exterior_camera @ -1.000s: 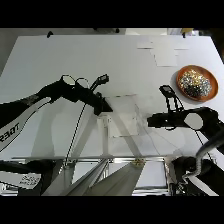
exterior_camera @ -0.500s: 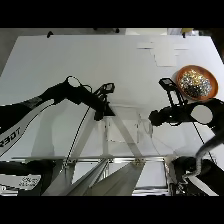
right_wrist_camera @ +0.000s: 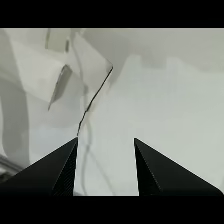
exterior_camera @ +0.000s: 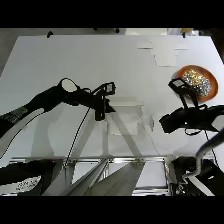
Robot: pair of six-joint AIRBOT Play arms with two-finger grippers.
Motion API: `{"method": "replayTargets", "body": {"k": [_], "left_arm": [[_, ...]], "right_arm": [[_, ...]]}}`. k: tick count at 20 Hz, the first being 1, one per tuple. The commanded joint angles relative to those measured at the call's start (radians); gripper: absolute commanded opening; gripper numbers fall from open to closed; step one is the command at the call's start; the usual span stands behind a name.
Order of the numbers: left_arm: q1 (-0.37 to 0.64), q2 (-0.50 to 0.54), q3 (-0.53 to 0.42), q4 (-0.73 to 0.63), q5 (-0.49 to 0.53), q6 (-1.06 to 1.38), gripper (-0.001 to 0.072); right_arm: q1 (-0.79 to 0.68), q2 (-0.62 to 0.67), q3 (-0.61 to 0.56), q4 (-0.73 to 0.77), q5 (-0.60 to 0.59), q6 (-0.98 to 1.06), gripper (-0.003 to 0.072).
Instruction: Fold the box and place the chain.
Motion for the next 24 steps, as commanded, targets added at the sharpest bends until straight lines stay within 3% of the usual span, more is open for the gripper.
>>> {"method": "replayTargets", "body": {"k": [1,13,24], "left_arm": [[-0.012,-0.049,-0.028,-0.056,0.031,0.098,0.0004],[-0.035,-0.090,-0.028,-0.061,0.101,0.097,0.0010],[-0.036,-0.122,-0.028,-0.061,0.092,0.097,0.0009]], "right_arm": [[0.001,0.069,0.002,-0.002,-0.043,-0.004,0.0398],[0.001,0.069,0.001,0.001,-0.114,-0.032,0.0398],[0.001,0.069,0.001,0.001,-0.141,-0.064,0.0398]]}}
